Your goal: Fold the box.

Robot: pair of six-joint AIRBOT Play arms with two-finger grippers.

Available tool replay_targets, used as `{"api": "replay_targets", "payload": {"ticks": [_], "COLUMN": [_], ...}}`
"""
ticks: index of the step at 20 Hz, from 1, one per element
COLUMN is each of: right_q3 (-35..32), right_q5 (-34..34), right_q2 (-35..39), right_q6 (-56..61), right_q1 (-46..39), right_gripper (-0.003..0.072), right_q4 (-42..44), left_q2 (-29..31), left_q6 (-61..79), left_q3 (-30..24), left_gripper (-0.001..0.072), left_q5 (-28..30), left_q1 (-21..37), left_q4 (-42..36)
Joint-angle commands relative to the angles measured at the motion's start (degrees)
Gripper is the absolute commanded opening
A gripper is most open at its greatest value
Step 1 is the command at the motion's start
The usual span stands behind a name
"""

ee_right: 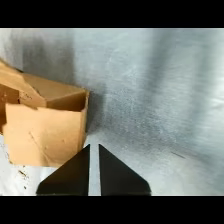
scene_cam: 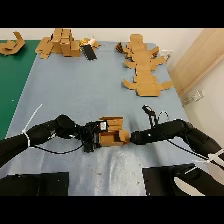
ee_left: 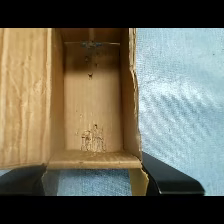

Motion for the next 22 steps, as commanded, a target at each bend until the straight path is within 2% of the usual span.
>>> {"api": "replay_targets", "payload": {"ticks": [1, 4, 5, 6, 13, 14, 15, 21, 22], "right_q3": [0.15, 1.66, 2.34, 2.99, 4.66, 4.76, 4.76, 4.74, 4.74], "right_q5": [1.75, 2.95, 2.91, 2.86, 2.84, 2.84, 2.84, 2.82, 2.86], "right_q2": [0.48, 0.59, 0.59, 0.59, 0.59, 0.59, 0.57, -1.03, -1.33], "right_q6": [0.02, 0.02, 0.02, 0.02, 0.02, 0.02, 0.02, 0.07, 0.07], "right_q1": [2.32, 3.34, 3.32, 3.32, 3.34, 3.34, 3.37, 3.96, 4.33], "right_gripper": [0.0114, 0.0116, 0.0175, 0.0185, 0.0185, 0.0231, 0.0344, 0.0363, 0.0384], "right_q4": [2.03, 2.14, 2.05, 2.01, 1.84, 1.84, 1.79, -3.43, -3.45], "left_q2": [-0.02, -0.02, -0.02, -0.02, -0.02, -0.02, -0.02, -0.02, -0.02], "left_q6": [0.02, 0.02, 0.02, 0.02, 0.02, 0.02, 0.02, 0.02, 0.02], "left_q3": [0.04, 0.04, 0.04, 0.04, 0.04, 0.04, 0.04, 0.04, 0.04], "left_gripper": [0.0501, 0.0501, 0.0501, 0.0501, 0.0501, 0.0501, 0.0500, 0.0500, 0.0500], "left_q5": [-0.07, -0.09, -0.07, -0.07, -0.07, -0.07, -0.07, -0.07, -0.07], "left_q1": [0.04, 0.04, 0.04, 0.04, 0.04, 0.04, 0.04, 0.04, 0.04], "left_q4": [0.04, 0.04, 0.04, 0.04, 0.04, 0.04, 0.04, 0.04, 0.04]}}
